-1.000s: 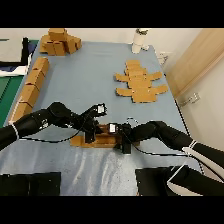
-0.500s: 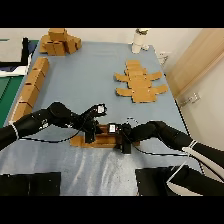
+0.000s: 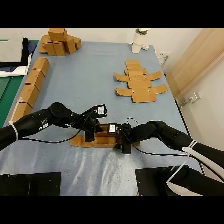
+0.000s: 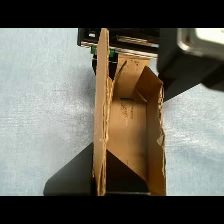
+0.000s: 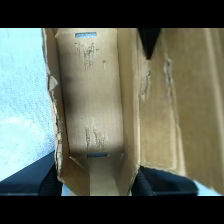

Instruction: Fold the box.

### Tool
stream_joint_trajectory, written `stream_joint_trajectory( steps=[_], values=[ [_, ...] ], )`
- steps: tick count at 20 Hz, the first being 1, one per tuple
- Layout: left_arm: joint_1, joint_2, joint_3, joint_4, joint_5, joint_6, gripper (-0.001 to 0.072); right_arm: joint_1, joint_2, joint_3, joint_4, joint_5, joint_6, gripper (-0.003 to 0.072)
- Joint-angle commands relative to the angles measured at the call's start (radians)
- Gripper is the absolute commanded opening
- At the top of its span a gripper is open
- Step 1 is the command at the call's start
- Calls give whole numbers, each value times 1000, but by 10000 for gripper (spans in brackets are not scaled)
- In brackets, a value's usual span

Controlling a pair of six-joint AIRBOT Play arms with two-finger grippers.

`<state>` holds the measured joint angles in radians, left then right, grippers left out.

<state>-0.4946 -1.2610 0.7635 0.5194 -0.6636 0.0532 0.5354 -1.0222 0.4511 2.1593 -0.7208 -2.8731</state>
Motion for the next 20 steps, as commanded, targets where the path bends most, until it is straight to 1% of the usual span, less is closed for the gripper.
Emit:
stream_joint_trajectory(
  steps=[1, 7, 11, 12, 13, 14, 16, 18, 20],
  values=[
    [2, 0, 0, -3, 13, 14, 13, 1, -1, 1, 0, 0, 0, 504],
    [2, 0, 0, -3, -2, 4, 13, 2, -1, 1, 0, 0, 0, 504],
    [4, 0, 0, 1, -24, -130, 15, 2, -1, 1, 0, 1, 0, 504],
    [5, 1, 0, 5, -28, -178, 86, 2, -1, 1, 0, 1, 0, 503],
    [8, 6, 0, 6, -32, -220, 471, 3, -1, 1, 0, 1, 0, 503],
    [17, 17, 0, 13, -37, -299, 697, 2, -1, 1, -1, 0, 0, 504],
    [44, 60, 0, 101, -93, -408, 697, 2, -1, 1, 0, 1, 0, 503],
    [82, 125, 0, 234, -166, -555, 698, 2, -1, 1, 0, 1, 0, 503],
    [117, 192, 0, 360, -261, -690, 698, 3, -1, 1, 0, 1, 0, 505]
  ],
)
